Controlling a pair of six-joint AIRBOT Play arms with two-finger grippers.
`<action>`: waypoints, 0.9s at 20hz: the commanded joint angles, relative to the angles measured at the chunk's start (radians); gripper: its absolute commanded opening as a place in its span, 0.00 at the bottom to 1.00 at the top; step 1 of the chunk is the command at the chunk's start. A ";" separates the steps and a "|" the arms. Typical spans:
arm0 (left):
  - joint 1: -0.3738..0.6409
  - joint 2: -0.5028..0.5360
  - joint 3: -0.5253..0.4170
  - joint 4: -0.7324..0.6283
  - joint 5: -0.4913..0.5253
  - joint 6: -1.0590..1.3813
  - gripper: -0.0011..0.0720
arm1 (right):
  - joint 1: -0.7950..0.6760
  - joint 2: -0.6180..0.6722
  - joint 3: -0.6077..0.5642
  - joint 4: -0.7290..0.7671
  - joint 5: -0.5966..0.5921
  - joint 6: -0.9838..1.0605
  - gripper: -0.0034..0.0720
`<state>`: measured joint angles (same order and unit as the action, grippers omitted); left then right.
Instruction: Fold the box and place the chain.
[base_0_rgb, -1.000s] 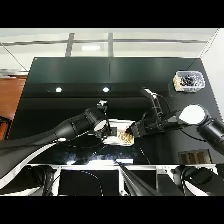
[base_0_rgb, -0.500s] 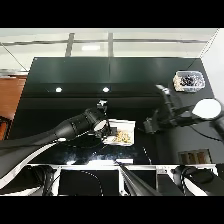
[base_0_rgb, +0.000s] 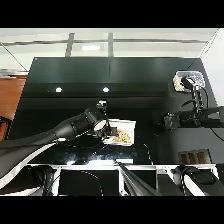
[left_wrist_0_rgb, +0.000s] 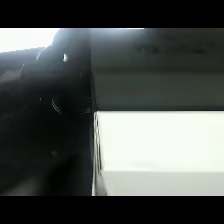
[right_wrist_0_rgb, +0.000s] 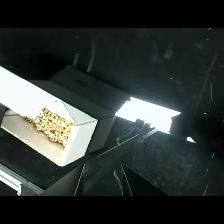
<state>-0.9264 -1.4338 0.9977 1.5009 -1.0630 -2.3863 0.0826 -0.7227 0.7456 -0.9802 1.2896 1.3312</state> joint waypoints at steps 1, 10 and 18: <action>0.000 0.024 0.025 -0.020 -0.026 -0.027 0.80 | -0.010 0.008 0.001 -0.012 -0.007 -0.004 0.42; 0.115 0.359 -0.048 0.193 -0.307 0.327 0.80 | -0.010 0.008 0.001 -0.017 -0.011 -0.003 0.42; 0.749 0.508 -0.491 -0.696 -0.010 1.215 0.80 | -0.010 0.008 0.001 -0.018 -0.044 0.008 0.42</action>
